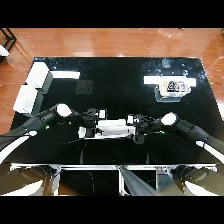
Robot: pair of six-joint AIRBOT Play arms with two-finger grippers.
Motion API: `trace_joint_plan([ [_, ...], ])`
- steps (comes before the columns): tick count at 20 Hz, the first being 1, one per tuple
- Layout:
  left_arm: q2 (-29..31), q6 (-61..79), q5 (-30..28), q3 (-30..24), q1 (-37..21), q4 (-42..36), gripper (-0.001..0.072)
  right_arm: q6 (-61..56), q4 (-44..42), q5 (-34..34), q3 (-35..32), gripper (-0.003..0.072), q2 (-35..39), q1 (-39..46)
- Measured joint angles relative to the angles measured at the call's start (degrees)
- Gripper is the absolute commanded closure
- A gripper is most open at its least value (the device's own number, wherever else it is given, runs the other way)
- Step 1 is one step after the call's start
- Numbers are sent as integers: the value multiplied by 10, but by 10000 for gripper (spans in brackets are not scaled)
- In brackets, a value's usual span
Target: Fold the box and place the chain.
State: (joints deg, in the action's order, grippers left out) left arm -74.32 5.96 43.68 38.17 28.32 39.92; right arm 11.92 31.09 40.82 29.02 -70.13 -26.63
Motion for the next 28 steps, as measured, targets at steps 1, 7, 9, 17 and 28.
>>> trace_joint_plan([
  [1, 3, -10, 0, 1, -2, 0, 125, -1, 0, 0, 0, 333, 0, 0],
  [7, 42, -90, 19, 2, -43, 1, 141, -5, 0, 1, 0, 333, 0, 0],
  [9, 63, -135, 51, 2, -68, 4, 378, -6, 0, 1, 0, 333, 0, 0],
  [17, 107, -381, 234, 1, -90, 45, 695, -10, 0, -1, 0, 333, 0, 0],
  [28, 106, -417, -16, 1, -19, -70, 695, -17, 0, -6, 0, 333, 0, 0],
])
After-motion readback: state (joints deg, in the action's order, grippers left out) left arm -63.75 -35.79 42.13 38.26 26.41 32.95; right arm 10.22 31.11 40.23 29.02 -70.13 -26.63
